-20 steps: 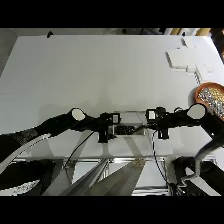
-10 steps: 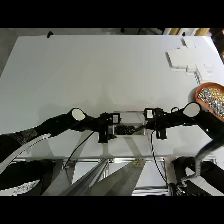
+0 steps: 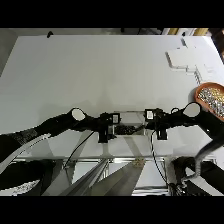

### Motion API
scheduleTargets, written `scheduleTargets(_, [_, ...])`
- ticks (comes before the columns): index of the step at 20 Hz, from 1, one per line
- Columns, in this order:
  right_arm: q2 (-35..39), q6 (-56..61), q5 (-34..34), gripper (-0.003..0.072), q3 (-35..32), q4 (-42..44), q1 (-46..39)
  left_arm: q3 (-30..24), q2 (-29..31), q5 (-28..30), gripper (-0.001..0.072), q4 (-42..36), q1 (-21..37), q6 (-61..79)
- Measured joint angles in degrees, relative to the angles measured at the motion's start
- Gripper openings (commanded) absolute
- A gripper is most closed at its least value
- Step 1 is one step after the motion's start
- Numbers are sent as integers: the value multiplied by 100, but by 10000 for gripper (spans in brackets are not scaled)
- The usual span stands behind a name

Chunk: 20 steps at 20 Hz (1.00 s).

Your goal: Fold the box and place the chain.

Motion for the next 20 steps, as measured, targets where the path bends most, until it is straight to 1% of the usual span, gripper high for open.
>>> scheduleTargets(5, [846,254,328,13,0,-50,0,0,0,0,173,2,0,0])
scheduleTargets(8, [1342,319,448,13,0,225,46,0,0,0,173,2,0,0])
scheduleTargets(11, [1587,337,378,13,0,634,378,0,0,0,173,2,0,0])
scheduleTargets(14, [1644,337,-170,13,-2,1005,1027,0,0,0,173,0,0,0])
scheduleTargets(18, [1539,348,-1443,13,-2,1346,1965,0,0,0,173,0,0,0])
scheduleTargets(20, [1429,380,-1902,13,-2,1421,2236,0,0,0,173,2,0,0])
